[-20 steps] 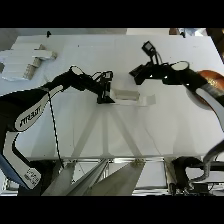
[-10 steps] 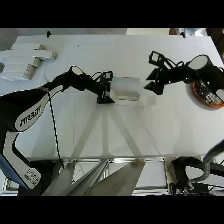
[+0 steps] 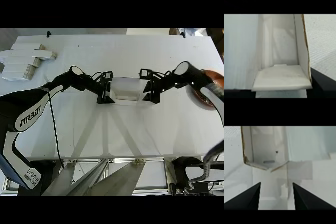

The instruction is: Fold the box and place the chain.

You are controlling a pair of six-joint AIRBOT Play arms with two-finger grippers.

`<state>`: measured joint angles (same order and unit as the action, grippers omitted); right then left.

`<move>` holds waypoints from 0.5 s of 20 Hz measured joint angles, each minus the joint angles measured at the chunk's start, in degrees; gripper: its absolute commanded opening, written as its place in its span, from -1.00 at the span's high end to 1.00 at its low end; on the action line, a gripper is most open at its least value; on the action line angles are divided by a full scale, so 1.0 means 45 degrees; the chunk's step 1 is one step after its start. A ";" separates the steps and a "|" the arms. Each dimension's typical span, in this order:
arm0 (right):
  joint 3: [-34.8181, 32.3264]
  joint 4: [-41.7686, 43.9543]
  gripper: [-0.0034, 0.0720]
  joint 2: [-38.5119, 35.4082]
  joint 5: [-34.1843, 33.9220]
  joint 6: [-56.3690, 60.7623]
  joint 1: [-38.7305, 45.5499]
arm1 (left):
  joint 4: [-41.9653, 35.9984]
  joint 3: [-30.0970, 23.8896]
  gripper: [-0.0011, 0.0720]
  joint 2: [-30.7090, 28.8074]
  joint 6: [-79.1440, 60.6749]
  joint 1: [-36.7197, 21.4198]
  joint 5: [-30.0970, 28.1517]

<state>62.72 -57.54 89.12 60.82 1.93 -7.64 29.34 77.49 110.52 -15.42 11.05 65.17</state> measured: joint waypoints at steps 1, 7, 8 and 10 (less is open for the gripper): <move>0.0000 -0.0015 -0.14 0.0141 -0.0068 -0.0058 -0.0170 | 0.0000 0.0000 0.00 0.0000 0.0000 0.0000 0.0000; 0.0005 -0.0034 0.34 0.0452 -0.0364 -0.0180 -0.0709 | 0.0000 0.0000 0.00 0.0000 0.0000 0.0000 0.0000; 0.0000 0.0015 0.34 0.0471 -0.0364 -0.0194 -0.0733 | 0.0000 0.0000 0.00 0.0000 0.0005 0.0000 0.0000; 0.0005 0.0223 0.34 0.0491 -0.0359 -0.0194 -0.0777 | 0.0000 0.0000 0.00 0.0000 0.0005 0.0000 0.0000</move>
